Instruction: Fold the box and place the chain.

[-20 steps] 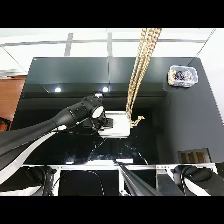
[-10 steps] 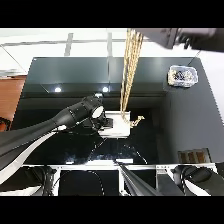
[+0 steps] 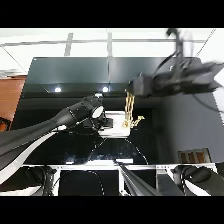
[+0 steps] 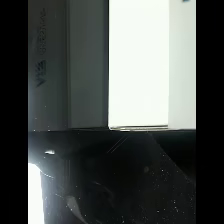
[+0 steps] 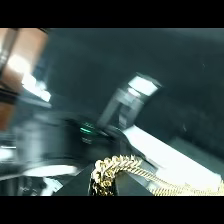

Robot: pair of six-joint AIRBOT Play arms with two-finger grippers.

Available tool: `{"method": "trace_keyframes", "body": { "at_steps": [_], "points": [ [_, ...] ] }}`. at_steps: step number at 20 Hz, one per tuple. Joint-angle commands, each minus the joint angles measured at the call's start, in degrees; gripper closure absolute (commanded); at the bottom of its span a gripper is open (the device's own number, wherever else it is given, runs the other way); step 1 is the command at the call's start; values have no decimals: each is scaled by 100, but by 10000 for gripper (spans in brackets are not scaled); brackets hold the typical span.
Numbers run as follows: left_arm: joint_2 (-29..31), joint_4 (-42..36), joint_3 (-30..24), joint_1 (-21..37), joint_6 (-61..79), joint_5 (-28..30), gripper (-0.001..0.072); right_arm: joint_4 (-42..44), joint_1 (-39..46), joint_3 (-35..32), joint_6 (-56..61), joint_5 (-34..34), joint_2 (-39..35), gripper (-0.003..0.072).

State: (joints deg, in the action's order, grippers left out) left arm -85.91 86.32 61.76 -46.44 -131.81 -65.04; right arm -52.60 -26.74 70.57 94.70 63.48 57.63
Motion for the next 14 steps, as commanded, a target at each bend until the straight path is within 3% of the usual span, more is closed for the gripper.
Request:
{"method": "trace_keyframes", "body": {
  "at_steps": [1, 5, 8, 10, 14],
  "points": [
    [-2, 4, 4, 0, 2, 2, 679, -188, -214, -1189, 96, -684, 74, 670],
    [-2, 2, 4, 0, 2, 2, 679, -52, -258, -2028, 197, -1147, 212, 669],
    [-2, 4, 4, 2, 2, 2, 679, 98, -293, -2063, 170, -1213, 234, 669],
    [-2, 4, 4, 2, 2, 2, 679, 179, -289, -1963, 70, -1104, 212, 669],
    [-2, 2, 4, 0, 2, 2, 679, 179, -289, -1069, -24, -402, 4, 669]
  ]
}}
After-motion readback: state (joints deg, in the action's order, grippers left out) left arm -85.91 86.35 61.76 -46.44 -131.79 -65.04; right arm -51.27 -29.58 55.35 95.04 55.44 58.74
